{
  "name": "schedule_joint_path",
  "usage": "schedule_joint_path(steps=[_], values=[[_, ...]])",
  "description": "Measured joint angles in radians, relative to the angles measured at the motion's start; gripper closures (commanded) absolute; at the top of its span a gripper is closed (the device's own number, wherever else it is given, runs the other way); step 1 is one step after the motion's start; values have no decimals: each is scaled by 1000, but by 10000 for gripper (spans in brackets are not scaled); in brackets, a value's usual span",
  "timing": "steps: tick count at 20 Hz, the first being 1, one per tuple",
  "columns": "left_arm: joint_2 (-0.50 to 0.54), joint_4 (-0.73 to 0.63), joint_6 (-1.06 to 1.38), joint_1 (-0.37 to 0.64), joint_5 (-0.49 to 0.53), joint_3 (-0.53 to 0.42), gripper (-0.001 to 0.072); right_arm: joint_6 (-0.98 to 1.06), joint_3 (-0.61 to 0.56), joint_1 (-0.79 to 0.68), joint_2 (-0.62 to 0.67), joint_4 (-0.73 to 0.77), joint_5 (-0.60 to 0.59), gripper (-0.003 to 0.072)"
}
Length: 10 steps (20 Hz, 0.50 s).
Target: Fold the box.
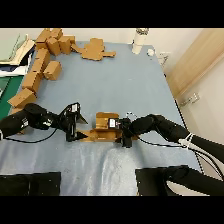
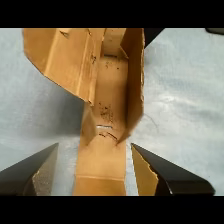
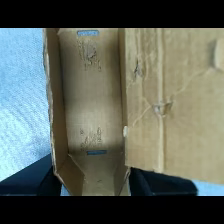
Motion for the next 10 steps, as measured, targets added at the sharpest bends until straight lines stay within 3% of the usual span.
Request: schedule_joint_path(steps=[3,5,9,10], values=[[2,2,16,-34,11,-19,34,0,0,0,0,0,0,179],[-5,0,15,-63,28,-25,146,0,0,0,0,0,0,180],[-24,-4,4,-108,72,-29,148,0,0,0,0,0,0,180],[-27,-8,3,-116,83,-29,177,0,0,0,0,0,0,180]])
